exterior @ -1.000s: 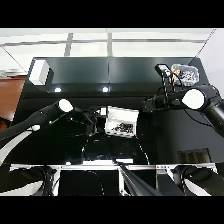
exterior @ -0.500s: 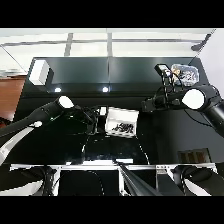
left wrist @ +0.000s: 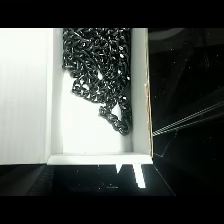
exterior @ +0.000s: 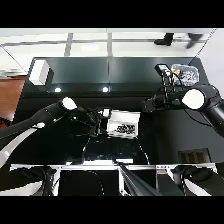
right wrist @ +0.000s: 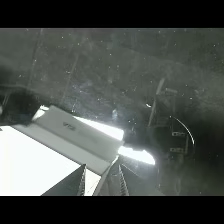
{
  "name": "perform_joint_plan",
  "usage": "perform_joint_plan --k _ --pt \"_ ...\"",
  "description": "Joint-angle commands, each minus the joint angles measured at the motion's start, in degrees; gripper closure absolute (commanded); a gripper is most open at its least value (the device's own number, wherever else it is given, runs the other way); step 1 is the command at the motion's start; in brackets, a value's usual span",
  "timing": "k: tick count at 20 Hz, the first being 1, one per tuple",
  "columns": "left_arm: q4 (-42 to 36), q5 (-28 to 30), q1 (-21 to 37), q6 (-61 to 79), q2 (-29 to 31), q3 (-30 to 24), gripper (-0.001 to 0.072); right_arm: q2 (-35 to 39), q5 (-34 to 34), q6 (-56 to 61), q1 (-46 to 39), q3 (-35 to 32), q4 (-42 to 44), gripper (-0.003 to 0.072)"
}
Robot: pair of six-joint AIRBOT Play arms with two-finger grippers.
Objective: Fold the box and place the chain.
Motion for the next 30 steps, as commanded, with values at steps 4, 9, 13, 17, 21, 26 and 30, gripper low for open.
perform_joint_plan --k 4,9,13,17,21,26,30 --pt "0.00 0.96 -0.31 -2.78 0.00 0.07 0.0250 -0.33 -6.27 -0.02 -0.07 -0.02 -1.27 -0.0014" --pt "0.02 4.42 -0.31 -3.98 0.33 0.22 0.0250 -6.62 -6.73 -13.62 -2.32 -0.02 11.30 -0.0011" --pt "0.02 4.37 -0.33 -3.98 0.33 0.24 0.0250 -8.00 -2.16 -44.00 -2.40 0.04 23.41 -0.0011" --pt "0.02 4.35 -0.33 -3.98 0.33 0.24 0.0250 -5.57 3.26 -58.82 -2.23 0.26 22.82 -0.0012" --pt "0.02 4.37 -0.31 -3.96 0.33 0.24 0.0250 -5.44 6.97 -60.08 -1.51 -2.49 22.75 -0.0012" --pt "0.07 4.35 -0.33 -3.96 0.33 0.24 0.0250 -5.46 5.62 -73.61 1.40 -6.23 22.49 -0.0012" --pt "0.07 4.35 -0.33 -3.96 0.33 0.24 0.0250 -5.95 3.02 -75.28 1.40 -6.60 22.10 -0.0012"
